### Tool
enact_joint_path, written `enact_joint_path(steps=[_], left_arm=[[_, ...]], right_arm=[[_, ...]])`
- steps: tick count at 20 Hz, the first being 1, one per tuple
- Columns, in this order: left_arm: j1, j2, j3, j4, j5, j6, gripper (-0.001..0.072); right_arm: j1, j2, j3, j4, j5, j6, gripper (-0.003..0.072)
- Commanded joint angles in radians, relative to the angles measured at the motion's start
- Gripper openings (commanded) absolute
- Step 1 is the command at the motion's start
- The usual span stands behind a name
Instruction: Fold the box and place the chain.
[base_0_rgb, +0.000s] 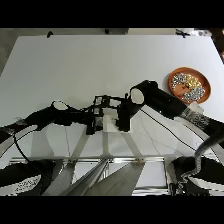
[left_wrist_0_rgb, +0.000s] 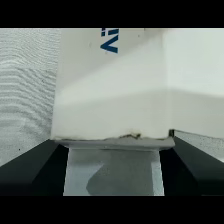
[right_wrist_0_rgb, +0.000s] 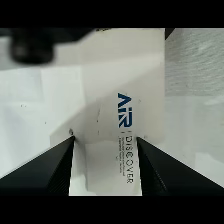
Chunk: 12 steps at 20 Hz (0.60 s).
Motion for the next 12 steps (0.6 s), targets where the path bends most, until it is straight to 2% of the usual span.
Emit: enact_joint_path(steps=[1,4,6,12], left_arm=[[0.0,0.0,0.0,0.0,0.0,0.0,0.027],[0.0,0.0,0.0,0.0,0.0,0.0,0.027],[0.0,0.0,0.0,0.0,0.0,0.0,0.027],[0.0,0.0,0.0,0.0,0.0,0.001,0.027]], right_arm=[[0.0,0.001,-0.001,-0.002,-0.007,0.005,0.0394],[0.0,0.005,-0.001,-0.022,-0.007,0.008,0.0386],[0.0,0.019,-0.001,-0.032,-0.007,0.011,0.033],[0.0,0.066,-0.001,-0.051,-0.07,0.015,0.0313]])
